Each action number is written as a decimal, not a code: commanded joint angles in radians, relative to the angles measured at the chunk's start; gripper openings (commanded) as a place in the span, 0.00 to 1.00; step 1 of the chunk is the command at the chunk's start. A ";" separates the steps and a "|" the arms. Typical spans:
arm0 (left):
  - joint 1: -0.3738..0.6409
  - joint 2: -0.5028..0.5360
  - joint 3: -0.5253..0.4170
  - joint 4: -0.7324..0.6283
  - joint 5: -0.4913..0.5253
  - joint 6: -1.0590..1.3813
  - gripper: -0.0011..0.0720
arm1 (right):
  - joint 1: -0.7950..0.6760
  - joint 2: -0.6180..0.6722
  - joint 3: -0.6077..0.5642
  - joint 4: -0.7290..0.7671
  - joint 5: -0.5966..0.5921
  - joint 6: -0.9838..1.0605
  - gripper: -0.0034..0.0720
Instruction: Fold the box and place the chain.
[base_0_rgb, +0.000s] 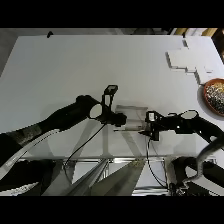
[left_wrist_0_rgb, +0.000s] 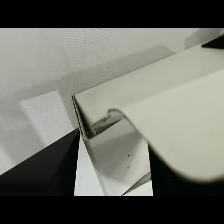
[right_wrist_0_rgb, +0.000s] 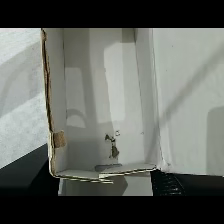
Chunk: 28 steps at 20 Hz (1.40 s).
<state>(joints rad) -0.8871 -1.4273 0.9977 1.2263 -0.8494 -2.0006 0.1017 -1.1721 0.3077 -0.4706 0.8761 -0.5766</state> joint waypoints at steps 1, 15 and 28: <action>-0.025 -0.038 0.049 0.082 -0.043 -0.090 0.63 | 0.000 0.001 0.001 0.000 0.000 0.000 0.58; -0.080 -0.287 0.367 0.193 -0.467 -0.369 0.54 | 0.000 0.001 0.001 0.000 0.000 0.000 0.58; -0.077 -0.304 0.367 0.210 -0.464 -0.405 0.04 | 0.000 0.001 0.001 0.000 0.000 0.000 0.58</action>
<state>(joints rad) -0.9649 -1.7306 1.3640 1.4296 -1.3132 -2.4088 0.1017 -1.1721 0.3077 -0.4706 0.8757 -0.5762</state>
